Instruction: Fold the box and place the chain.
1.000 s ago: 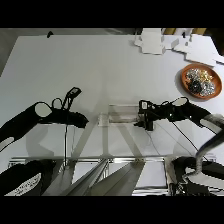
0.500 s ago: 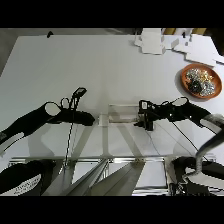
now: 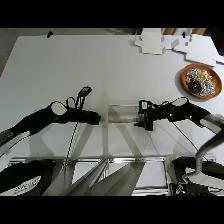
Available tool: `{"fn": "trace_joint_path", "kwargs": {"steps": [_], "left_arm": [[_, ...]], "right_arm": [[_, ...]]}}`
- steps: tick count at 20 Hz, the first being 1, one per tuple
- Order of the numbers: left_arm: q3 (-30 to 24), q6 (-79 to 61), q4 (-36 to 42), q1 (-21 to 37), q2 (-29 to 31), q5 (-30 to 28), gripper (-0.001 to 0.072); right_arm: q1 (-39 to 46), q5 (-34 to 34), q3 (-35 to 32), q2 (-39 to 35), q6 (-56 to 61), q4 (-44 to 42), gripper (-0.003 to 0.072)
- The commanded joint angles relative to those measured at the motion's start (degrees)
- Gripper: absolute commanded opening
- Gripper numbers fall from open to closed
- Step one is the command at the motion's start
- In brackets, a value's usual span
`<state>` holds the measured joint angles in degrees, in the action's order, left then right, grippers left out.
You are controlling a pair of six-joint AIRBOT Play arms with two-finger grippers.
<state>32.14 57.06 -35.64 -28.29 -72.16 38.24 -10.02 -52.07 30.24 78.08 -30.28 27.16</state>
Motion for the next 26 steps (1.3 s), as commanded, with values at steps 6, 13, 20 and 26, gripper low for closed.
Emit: {"fn": "trace_joint_path", "kwargs": {"steps": [6,13,20,26], "left_arm": [[5.7,1.5,-0.1,-1.4,0.2,6.2,0.0162],[5.7,3.1,-1.7,-0.9,1.0,7.5,0.018],[5.7,6.3,-2.6,-0.4,1.0,8.8,0.0278],[8.4,6.4,-2.6,-0.3,1.0,10.4,0.0278]], "right_arm": [[0.0,0.0,0.0,0.0,0.0,0.0,0.0412],[0.0,0.0,0.0,0.0,0.0,0.0,0.0412],[0.0,0.0,0.0,0.0,0.0,0.0,0.0412],[0.0,0.0,0.0,0.0,0.0,0.0,0.0412]]}}
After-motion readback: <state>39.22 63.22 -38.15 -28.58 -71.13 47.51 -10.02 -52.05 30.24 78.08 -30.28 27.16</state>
